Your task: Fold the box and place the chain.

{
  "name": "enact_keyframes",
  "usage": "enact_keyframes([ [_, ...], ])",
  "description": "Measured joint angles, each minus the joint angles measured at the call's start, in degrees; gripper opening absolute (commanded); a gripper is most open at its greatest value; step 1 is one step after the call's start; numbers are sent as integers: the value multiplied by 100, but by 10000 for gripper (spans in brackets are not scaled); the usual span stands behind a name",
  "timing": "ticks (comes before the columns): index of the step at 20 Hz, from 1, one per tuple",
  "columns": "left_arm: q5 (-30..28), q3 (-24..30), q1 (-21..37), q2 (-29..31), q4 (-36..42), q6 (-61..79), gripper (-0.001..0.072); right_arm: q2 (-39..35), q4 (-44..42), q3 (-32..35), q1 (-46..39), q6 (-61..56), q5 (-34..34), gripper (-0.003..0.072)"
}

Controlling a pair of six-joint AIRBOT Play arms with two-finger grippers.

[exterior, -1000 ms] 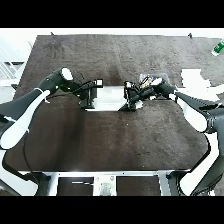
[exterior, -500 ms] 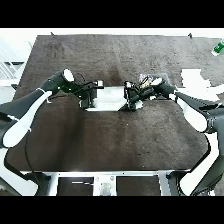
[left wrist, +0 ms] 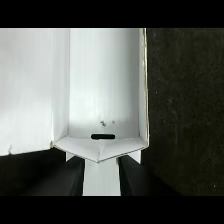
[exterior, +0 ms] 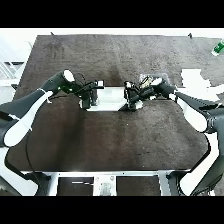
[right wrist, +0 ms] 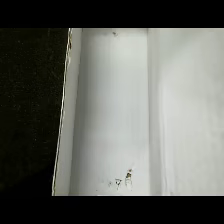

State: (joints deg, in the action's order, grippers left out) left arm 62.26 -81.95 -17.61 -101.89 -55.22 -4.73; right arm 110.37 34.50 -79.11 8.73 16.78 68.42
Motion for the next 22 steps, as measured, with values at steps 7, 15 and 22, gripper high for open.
enact_keyframes([
  [7, -9, 0, 7, -24, 468, 166, 267, 0, 0, 0, -2, 2, 0, 495],
  [15, -9, 4, 7, -146, 1010, 330, 486, 0, 9, 0, -2, 4, 4, 495],
  [22, 52, 4, 4, -168, 1134, 352, 718, 0, 7, 0, -2, 4, 22, 494],
])
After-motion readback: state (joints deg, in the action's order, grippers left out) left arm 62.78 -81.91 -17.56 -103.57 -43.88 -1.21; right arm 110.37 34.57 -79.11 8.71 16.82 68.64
